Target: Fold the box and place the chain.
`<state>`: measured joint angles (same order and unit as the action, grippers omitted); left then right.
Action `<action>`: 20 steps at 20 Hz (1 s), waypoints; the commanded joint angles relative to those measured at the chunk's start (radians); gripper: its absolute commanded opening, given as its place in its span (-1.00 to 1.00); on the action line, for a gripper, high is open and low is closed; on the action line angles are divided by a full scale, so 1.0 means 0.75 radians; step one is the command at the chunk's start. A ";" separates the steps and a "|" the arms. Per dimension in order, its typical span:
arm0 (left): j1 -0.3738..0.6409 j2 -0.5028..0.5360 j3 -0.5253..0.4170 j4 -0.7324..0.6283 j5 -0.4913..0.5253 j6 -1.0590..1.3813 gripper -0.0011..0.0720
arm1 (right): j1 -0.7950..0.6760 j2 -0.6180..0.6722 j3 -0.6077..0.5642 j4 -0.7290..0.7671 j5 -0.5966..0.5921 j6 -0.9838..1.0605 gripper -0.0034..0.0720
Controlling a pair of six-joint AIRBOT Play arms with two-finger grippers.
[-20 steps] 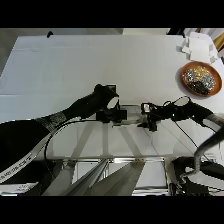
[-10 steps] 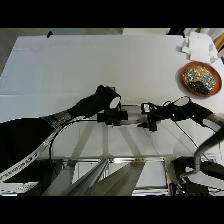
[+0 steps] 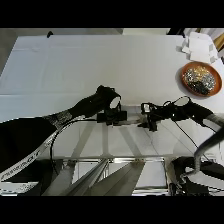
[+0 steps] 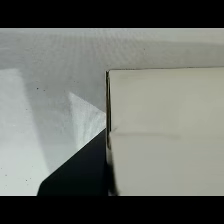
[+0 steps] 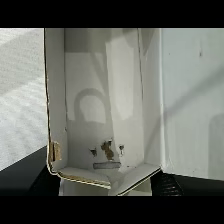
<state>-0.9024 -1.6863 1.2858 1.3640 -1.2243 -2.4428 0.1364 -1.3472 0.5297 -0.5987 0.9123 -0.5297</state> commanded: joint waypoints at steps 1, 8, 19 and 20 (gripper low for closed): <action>-0.001 -0.001 0.001 -0.003 0.010 0.000 -0.96 | -0.001 0.001 0.000 0.001 0.001 0.002 0.07; 0.025 -0.001 0.002 -0.019 -0.053 0.061 -0.39 | -0.001 0.001 0.000 0.001 0.001 0.002 0.07; 0.056 -0.049 0.128 -0.017 -0.133 0.155 -0.61 | -0.001 0.001 0.000 0.001 0.001 0.002 0.07; 0.053 -0.060 0.128 -0.019 -0.146 0.155 -0.61 | -0.001 0.001 0.000 0.001 0.001 0.002 0.07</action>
